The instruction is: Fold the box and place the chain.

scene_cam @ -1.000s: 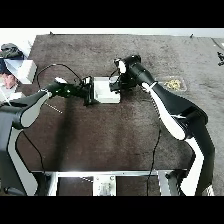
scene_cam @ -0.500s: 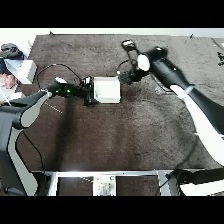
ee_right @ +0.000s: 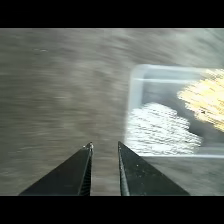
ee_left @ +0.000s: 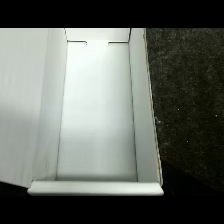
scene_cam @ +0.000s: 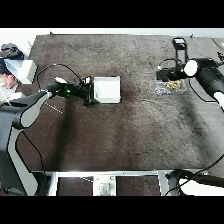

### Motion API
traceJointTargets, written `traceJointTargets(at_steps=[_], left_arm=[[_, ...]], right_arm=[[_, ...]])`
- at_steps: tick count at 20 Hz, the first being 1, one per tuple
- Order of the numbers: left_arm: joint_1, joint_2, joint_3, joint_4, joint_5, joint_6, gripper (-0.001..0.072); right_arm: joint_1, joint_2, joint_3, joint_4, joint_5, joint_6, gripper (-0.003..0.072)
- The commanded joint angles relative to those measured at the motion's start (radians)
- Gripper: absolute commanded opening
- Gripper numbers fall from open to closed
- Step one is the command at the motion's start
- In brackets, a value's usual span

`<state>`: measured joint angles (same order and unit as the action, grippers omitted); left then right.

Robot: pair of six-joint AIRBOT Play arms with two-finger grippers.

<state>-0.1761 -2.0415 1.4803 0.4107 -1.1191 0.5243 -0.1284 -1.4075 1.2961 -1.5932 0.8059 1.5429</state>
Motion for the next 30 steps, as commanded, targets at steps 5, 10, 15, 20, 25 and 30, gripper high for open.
traceJointTargets(at_steps=[5, 10, 15, 20, 25, 30], left_arm=[[0.000, 0.000, 0.000, 0.000, 0.000, 0.000, 0.0366], [0.000, 0.000, 0.000, 0.000, 0.000, 0.000, 0.0365], [0.000, 0.000, 0.000, 0.000, 0.001, 0.000, 0.0366], [0.000, 0.000, 0.000, 0.000, 0.000, 0.000, 0.0366], [0.000, 0.000, 0.000, 0.000, 0.000, 0.000, 0.0366], [0.000, 0.000, 0.000, 0.000, 0.000, 0.000, 0.0365]], right_arm=[[-0.153, -0.204, 0.064, 0.125, 0.040, -0.165, 0.0217], [-0.152, -0.360, 0.238, 0.130, 0.185, -0.208, 0.0216], [-0.146, -0.399, 0.254, 0.162, 0.211, -0.242, 0.0216], [-0.144, -0.400, 0.254, 0.158, 0.219, -0.246, 0.0215], [-0.119, -0.401, 0.254, 0.120, 0.220, -0.264, 0.0214], [-0.109, -0.413, 0.254, 0.093, 0.238, -0.263, 0.0212]])
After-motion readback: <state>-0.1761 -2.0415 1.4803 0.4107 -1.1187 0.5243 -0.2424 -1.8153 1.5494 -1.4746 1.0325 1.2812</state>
